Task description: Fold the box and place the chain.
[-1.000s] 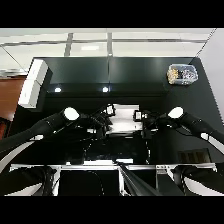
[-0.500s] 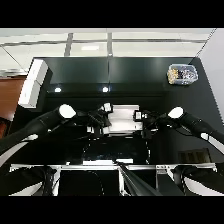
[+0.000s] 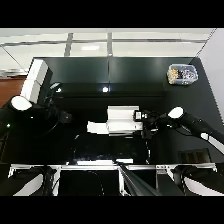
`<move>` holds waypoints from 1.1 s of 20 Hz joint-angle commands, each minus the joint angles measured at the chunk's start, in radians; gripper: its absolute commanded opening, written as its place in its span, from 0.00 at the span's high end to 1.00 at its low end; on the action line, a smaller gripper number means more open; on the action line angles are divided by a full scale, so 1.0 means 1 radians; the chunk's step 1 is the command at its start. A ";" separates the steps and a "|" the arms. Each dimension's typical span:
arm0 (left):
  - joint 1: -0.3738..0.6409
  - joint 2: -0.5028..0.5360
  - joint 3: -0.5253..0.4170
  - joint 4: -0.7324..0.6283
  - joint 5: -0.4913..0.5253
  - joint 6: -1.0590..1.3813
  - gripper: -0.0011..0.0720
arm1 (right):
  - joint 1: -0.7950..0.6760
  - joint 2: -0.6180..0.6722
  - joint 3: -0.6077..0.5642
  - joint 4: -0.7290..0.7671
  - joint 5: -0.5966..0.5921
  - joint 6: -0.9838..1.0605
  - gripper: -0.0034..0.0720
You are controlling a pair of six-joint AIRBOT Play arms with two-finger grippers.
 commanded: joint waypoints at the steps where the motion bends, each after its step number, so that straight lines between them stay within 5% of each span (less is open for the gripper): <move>1: 0.216 -0.096 -0.106 -0.314 -0.187 -0.040 0.95 | 0.000 0.000 0.000 0.000 0.000 0.000 0.77; 4: 0.176 -0.168 -0.139 -0.367 -0.090 -0.021 0.95 | 0.000 0.000 0.000 0.000 0.000 0.000 0.77; 9: -0.050 -0.253 -0.137 -0.397 0.063 -0.017 0.95 | 0.000 0.000 0.000 0.000 0.000 0.000 0.78; 13: -0.171 -0.315 -0.137 -0.521 0.075 0.111 0.95 | 0.000 0.000 0.000 0.000 0.000 0.000 0.78; 19: -0.187 -0.322 -0.106 -0.678 -0.017 0.328 0.94 | 0.000 0.000 0.000 0.000 0.000 0.000 0.77; 20: -0.186 -0.322 -0.093 -0.678 -0.035 0.328 0.89 | 0.000 0.000 0.000 0.000 0.000 0.000 0.78; 22: -0.187 -0.322 -0.064 -0.678 -0.064 0.328 0.48 | 0.000 0.000 0.000 0.000 0.000 0.000 0.78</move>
